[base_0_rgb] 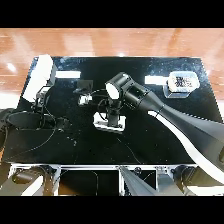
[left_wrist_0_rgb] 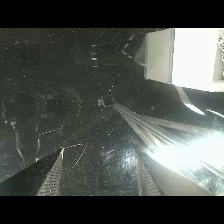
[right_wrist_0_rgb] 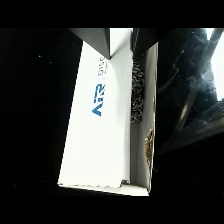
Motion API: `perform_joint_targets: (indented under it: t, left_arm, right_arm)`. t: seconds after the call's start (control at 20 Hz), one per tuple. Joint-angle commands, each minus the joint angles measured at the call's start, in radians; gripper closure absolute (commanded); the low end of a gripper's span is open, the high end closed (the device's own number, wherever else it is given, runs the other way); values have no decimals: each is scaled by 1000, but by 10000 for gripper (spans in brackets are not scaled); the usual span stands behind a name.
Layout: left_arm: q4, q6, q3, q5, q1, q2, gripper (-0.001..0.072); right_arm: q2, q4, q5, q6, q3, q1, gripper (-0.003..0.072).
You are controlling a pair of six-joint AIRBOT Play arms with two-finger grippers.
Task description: Fold the box and place the chain.
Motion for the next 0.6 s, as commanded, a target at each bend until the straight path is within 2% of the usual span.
perform_joint_targets:
  t: [0.0, 0.55]
  left_arm:
    - [0, 0, 0, 0, 0, 0, 157]
    - [0, 0, 0, 0, 0, 0, 157]
  right_arm:
    - [-1, 10, 22, 11, 0, 1, 551]
    - [-1, 35, 28, 16, 0, 1, 531]
